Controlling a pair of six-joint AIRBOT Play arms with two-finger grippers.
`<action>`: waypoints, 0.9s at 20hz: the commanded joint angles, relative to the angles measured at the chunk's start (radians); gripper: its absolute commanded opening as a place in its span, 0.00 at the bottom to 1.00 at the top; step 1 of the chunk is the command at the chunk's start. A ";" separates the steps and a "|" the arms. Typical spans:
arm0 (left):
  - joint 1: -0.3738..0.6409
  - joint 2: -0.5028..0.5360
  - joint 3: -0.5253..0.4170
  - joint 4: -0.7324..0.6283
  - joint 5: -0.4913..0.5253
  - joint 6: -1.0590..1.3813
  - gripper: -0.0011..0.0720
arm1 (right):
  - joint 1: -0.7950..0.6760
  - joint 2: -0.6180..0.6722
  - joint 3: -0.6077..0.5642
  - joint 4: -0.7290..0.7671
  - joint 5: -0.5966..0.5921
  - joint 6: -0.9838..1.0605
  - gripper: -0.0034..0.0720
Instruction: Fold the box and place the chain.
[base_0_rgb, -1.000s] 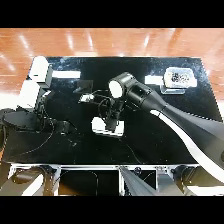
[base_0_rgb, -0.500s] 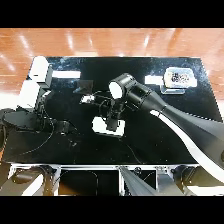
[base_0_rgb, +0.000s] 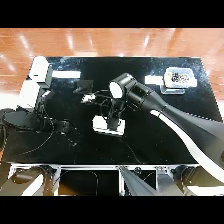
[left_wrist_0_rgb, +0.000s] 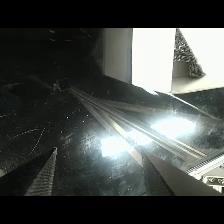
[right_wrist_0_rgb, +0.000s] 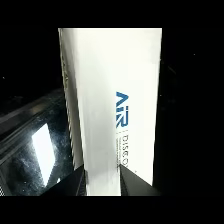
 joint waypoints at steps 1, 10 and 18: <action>-0.001 0.000 0.000 0.000 0.000 0.000 0.86 | 0.000 0.000 0.000 -0.016 -0.003 0.000 0.39; -0.001 0.000 0.000 0.000 0.000 0.000 0.86 | 0.000 -0.002 -0.003 -0.002 0.000 0.000 0.39; -0.001 0.000 0.000 0.000 0.000 0.000 0.86 | 0.002 -0.002 -0.011 0.015 0.007 0.000 0.39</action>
